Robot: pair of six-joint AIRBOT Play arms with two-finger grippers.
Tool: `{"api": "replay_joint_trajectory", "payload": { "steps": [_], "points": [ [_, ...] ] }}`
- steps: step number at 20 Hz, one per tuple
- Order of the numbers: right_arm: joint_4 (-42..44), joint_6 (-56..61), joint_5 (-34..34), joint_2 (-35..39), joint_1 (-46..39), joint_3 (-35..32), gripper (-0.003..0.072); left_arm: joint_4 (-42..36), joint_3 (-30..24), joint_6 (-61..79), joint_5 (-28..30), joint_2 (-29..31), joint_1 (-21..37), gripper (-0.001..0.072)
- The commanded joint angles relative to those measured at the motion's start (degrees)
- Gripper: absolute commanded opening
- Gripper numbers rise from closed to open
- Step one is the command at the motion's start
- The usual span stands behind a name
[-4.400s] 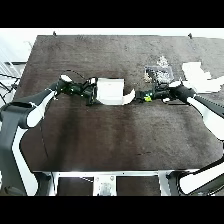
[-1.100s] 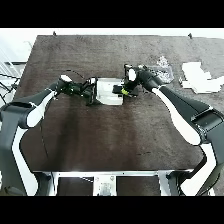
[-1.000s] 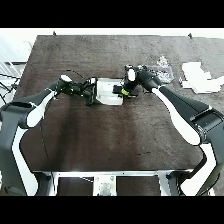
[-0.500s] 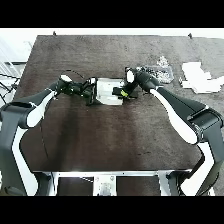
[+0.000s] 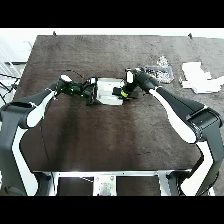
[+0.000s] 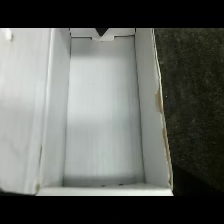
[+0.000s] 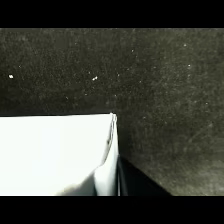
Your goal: Fold the box and place the chain.
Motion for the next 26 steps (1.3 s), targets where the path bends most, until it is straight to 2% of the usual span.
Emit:
{"api": "replay_joint_trajectory", "payload": {
  "steps": [1,3,5,7,8,11,18,21,24,26],
  "points": [
    [-0.6,0.0,-0.1,0.1,0.0,0.3,0.0228,0.0,0.0,0.1,0.0,0.0,0.0,0.0536],
    [-1.0,-0.1,0.0,0.2,0.0,1.3,0.0295,0.0,0.0,0.1,0.0,0.0,0.0,0.0536],
    [-1.1,-1.2,0.3,0.2,0.0,2.9,0.0325,0.0,0.0,0.1,0.0,0.0,0.0,0.0536],
    [-1.1,-3.3,3.4,0.2,0.1,4.6,0.0486,0.0,0.0,0.1,0.0,0.0,0.0,0.0536],
    [-1.1,-4.8,5.6,0.2,0.0,5.4,0.053,0.0,0.0,0.1,0.0,0.0,0.0,0.0536],
    [-1.2,-10.6,8.7,1.7,0.0,6.3,0.053,0.0,0.0,0.1,0.0,0.0,0.0,0.0536],
    [-3.8,-23.2,6.5,13.0,-2.1,6.3,0.0529,0.0,0.0,0.1,0.0,0.0,0.0,0.0536],
    [-8.8,-24.5,3.8,15.6,-7.3,6.3,0.0524,0.0,0.0,0.1,0.0,0.0,0.0,0.0536],
    [-8.7,-25.2,-1.3,14.8,-16.1,5.4,0.0512,0.0,0.0,0.1,0.0,0.0,0.0,0.0536],
    [-4.9,-27.1,-6.1,12.6,-21.4,5.2,0.0387,0.0,0.0,0.1,0.0,0.0,0.0,0.0536]
  ]
}}
